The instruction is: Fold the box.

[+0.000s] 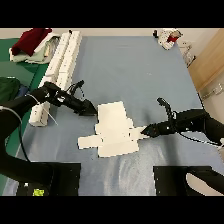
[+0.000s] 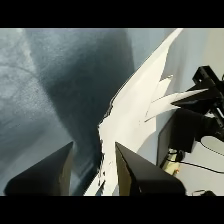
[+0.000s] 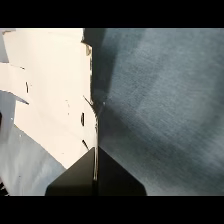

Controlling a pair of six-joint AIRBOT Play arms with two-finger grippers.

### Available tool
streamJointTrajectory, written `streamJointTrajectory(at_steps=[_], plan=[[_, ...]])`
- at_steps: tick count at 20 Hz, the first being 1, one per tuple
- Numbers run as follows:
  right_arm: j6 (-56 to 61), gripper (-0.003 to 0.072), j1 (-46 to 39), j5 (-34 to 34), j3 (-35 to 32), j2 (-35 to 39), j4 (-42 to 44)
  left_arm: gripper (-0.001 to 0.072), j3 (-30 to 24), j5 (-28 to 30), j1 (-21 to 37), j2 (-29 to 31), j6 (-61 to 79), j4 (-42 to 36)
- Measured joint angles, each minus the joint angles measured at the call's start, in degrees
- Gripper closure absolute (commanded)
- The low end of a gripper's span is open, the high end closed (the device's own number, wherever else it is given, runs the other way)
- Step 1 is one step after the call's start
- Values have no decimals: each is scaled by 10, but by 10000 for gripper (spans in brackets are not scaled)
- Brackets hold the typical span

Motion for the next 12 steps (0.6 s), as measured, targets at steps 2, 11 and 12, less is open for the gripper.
streamJointTrajectory(at_steps=[2, 11, 12], plan=[[0, 680, 0, -1, 0, 0, 0, 308, 31, -39, 0, -40, 21, -22], [5, 680, 0, -2, 0, 0, 0, 332, 97, -124, -39, -125, 57, -37], [5, 680, 0, -2, 0, 0, 0, 509, 100, -127, -44, -128, 60, -36]])
